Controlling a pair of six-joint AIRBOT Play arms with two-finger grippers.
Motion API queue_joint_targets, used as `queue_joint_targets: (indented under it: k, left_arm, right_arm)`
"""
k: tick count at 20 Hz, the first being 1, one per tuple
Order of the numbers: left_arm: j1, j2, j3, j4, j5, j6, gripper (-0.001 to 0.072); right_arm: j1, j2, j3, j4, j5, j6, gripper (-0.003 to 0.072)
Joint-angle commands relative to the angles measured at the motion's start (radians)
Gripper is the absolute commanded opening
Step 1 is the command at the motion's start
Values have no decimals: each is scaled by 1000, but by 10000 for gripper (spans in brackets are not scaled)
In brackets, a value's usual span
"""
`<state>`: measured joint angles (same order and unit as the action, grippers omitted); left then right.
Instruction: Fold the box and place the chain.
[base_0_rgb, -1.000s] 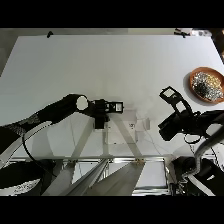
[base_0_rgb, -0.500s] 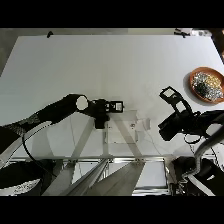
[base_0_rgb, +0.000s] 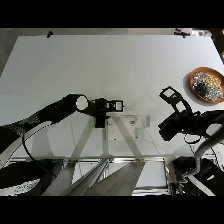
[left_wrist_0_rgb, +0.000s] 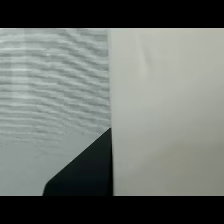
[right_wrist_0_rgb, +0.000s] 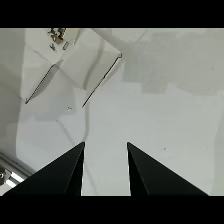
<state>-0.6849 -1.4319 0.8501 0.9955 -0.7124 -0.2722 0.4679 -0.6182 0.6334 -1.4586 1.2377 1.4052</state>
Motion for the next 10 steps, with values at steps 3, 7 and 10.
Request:
queue_joint_targets:
  k: [3,7,10]
  left_arm:
    - [0,-15,1,0,46,14,4]
    - [-1,-28,1,0,27,45,4]
    - [-1,-29,1,0,16,45,4]
  right_arm:
    - [0,0,0,0,0,0,298]
    - [0,0,0,0,0,0,298]
    - [0,0,0,0,0,0,298]
